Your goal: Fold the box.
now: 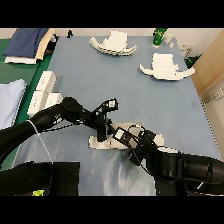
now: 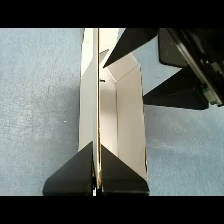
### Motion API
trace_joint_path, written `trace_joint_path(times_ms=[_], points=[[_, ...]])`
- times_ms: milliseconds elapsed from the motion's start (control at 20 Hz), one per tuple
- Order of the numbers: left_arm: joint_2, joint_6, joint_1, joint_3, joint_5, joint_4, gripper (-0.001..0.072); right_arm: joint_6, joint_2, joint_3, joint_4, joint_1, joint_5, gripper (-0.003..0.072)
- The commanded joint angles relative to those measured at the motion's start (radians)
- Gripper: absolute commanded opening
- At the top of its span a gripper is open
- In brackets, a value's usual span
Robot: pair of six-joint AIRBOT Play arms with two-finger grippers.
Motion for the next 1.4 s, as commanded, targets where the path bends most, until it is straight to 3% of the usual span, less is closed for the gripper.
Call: trace_joint_path(times_ms=[0, 100, 300, 500, 700, 1000, 1150, 1350], points=[[0.001, 0.0, 0.0, 0.0, 0.0, 0.0, 0.0015, 0.04, 0.008, 0.003, -0.01, 0.0, -0.035, 0.0606], [0.001, 0.0, 0.0, 0.0, 0.0, 0.0, 0.0015, 0.04, 0.008, 0.003, -0.011, -0.005, -0.068, 0.072], [0.001, 0.0, 0.0, 0.0, 0.0, 0.0, 0.0015, 0.029, 0.025, 0.003, 0.015, -0.092, -0.053, 0.072], [0.001, 0.0, 0.0, 0.0, 0.0, 0.0, 0.0015, -0.182, 0.075, -0.03, 0.1, -0.209, 0.053, 0.072], [0.001, 0.0, 0.0, 0.0, 0.0, 0.0, 0.0014, -0.538, 0.111, -0.076, 0.352, -0.394, 0.163, 0.072], [0.001, 0.0, 0.0, 0.0, 0.0, 0.0, 0.0015, -1.342, 0.122, -0.097, 0.888, -0.742, 0.225, 0.072], [0.001, 0.0, 0.0, 0.0, 0.0, 0.0, 0.0015, -1.516, 0.09, -0.097, 1.016, -0.854, 0.195, 0.072], [0.001, 0.0, 0.0, 0.0, 0.0, 0.0, 0.0015, -1.633, -0.011, -0.097, 1.096, -0.868, 0.144, 0.072]])
